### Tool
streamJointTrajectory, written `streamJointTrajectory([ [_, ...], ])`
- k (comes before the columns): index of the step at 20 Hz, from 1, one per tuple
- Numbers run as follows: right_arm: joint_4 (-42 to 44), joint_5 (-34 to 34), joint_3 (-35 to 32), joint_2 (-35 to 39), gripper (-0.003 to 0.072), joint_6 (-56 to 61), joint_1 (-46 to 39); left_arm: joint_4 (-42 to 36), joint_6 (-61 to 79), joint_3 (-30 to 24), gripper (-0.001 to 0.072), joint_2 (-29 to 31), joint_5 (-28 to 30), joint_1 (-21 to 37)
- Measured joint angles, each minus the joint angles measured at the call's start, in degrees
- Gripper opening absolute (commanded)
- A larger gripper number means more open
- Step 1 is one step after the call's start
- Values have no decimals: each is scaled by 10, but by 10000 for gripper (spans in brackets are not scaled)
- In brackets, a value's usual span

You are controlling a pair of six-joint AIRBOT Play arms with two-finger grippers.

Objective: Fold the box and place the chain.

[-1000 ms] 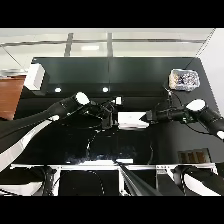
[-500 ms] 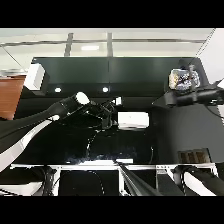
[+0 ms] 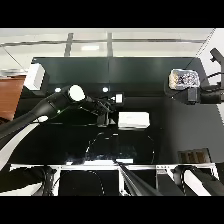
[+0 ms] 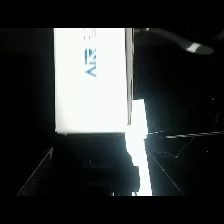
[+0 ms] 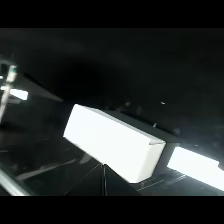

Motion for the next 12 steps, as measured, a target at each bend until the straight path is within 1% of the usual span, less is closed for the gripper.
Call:
streamJointTrajectory([
  [3, -7, -15, 0, 2, 11, -2, -3, -4, -23, 35, 699, -17, 24, -36],
  [6, -11, -24, 0, 3, 11, -3, -5, -6, -80, 95, 700, -69, 35, -63],
  [9, -22, -25, 0, 3, 11, -3, -5, -6, -126, 146, 700, -116, 24, -70],
  [12, -32, -25, 0, 3, 11, -4, -5, -6, -147, 172, 700, -140, 11, -72],
])
